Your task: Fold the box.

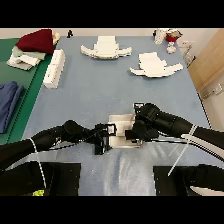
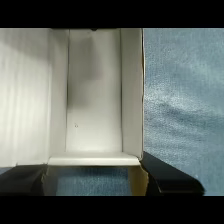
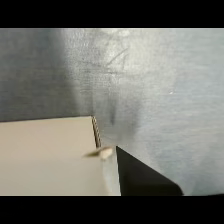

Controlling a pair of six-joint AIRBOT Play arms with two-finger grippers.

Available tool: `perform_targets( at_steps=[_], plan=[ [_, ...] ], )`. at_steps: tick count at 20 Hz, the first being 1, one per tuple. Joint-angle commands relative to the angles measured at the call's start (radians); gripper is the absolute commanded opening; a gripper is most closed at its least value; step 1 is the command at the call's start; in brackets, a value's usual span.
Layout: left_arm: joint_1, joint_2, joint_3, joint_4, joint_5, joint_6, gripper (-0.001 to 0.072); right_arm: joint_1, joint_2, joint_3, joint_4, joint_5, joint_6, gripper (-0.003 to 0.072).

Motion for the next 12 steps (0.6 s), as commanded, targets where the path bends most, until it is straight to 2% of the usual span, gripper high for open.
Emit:
perform_targets(
  at_steps=[1, 3, 7, 9, 10, 11, 12],
  plan=[
    [0.000, 0.000, 0.001, 0.001, 0.000, 0.000, 0.0515, -0.002, 0.027, 0.017, 0.008, -0.016, -0.034, 0.0394],
    [0.000, 0.000, 0.001, 0.001, 0.000, 0.000, 0.0515, -0.003, 0.055, 0.055, 0.006, -0.040, -0.059, 0.0394],
    [0.000, 0.000, 0.001, 0.001, 0.000, 0.000, 0.0515, -0.007, 0.110, 0.166, 0.000, -0.171, -0.116, 0.0392],
    [0.000, 0.000, 0.001, 0.001, 0.000, 0.000, 0.0515, -0.009, 0.146, 0.203, -0.051, -0.200, -0.151, 0.0375],
    [0.000, 0.000, 0.001, 0.001, 0.000, 0.000, 0.0515, -0.010, 0.162, 0.207, -0.113, -0.218, -0.153, 0.0231],
    [0.000, 0.000, 0.001, 0.001, 0.000, 0.000, 0.0515, -0.031, 0.167, 0.207, -0.181, -0.243, -0.154, 0.0057],
    [0.000, 0.000, 0.001, 0.001, 0.000, 0.000, 0.0515, -0.070, 0.165, 0.205, -0.216, -0.264, -0.172, 0.0002]
  ],
)
